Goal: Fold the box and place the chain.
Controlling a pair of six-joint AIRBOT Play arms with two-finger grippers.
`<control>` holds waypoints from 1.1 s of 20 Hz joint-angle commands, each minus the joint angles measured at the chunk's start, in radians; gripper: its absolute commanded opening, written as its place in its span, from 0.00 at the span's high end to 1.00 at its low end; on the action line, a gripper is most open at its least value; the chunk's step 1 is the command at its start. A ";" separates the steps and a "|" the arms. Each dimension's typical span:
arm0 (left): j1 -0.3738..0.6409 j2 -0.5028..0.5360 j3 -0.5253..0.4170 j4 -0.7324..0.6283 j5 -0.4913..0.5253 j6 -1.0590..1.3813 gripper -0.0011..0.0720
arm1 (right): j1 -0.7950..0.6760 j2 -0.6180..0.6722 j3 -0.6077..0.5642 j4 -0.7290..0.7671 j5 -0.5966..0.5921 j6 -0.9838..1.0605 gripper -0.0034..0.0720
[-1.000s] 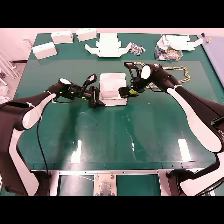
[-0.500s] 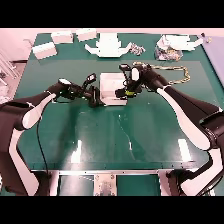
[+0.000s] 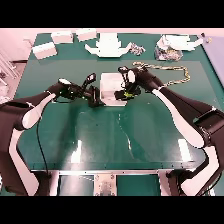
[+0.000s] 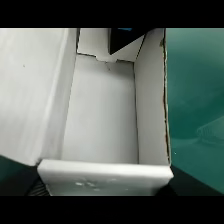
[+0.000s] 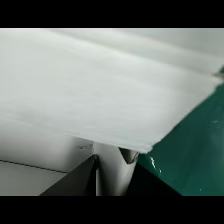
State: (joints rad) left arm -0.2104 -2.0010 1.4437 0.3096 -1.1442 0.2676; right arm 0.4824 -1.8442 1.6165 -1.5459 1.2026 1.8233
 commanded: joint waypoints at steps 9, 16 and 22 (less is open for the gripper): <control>-0.001 0.000 0.000 0.008 0.087 0.002 0.32 | 0.010 -0.012 0.015 -0.030 0.003 0.002 0.88; -0.001 0.000 0.000 0.035 0.096 0.002 0.32 | -0.016 0.068 0.015 -0.108 -0.005 0.062 0.51; -0.001 0.000 0.000 0.034 0.087 0.002 0.32 | -0.023 0.106 0.015 -0.114 -0.008 0.058 0.46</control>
State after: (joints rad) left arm -0.2108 -2.0003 1.4441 0.3351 -1.0428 0.2665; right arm 0.4629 -1.7519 1.6306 -1.6428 1.2022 1.8774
